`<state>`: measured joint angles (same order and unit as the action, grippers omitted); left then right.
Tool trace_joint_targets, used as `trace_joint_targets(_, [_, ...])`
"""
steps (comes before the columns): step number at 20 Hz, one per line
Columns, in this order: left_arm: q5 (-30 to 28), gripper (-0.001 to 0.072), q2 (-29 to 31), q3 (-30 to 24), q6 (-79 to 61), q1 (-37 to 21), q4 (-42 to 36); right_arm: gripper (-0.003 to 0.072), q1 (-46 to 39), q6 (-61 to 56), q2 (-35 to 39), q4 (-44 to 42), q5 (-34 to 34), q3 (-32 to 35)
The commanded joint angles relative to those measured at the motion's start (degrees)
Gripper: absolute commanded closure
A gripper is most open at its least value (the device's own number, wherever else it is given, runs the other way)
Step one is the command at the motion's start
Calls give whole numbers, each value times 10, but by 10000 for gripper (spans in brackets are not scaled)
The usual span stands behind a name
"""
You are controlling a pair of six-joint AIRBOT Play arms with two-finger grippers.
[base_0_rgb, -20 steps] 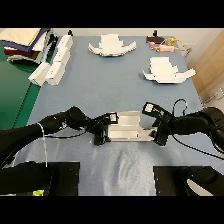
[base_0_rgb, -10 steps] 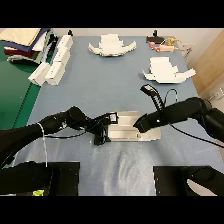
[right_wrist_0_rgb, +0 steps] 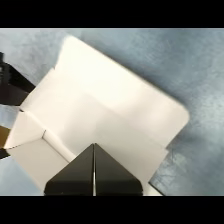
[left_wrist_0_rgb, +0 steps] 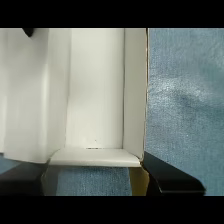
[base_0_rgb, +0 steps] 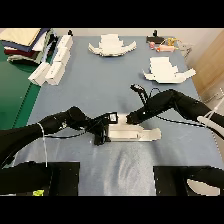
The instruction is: Fold the box.
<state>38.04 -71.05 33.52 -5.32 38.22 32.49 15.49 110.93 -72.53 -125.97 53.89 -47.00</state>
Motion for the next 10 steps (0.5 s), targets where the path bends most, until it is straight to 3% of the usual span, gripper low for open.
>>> trace_joint_targets(1, [0,187,0,0,-2,0,0,681,5,21,-40,2,6,-2])
trace_joint_targets(10, [0,187,0,0,-2,0,0,681,6,26,-28,2,5,-3])
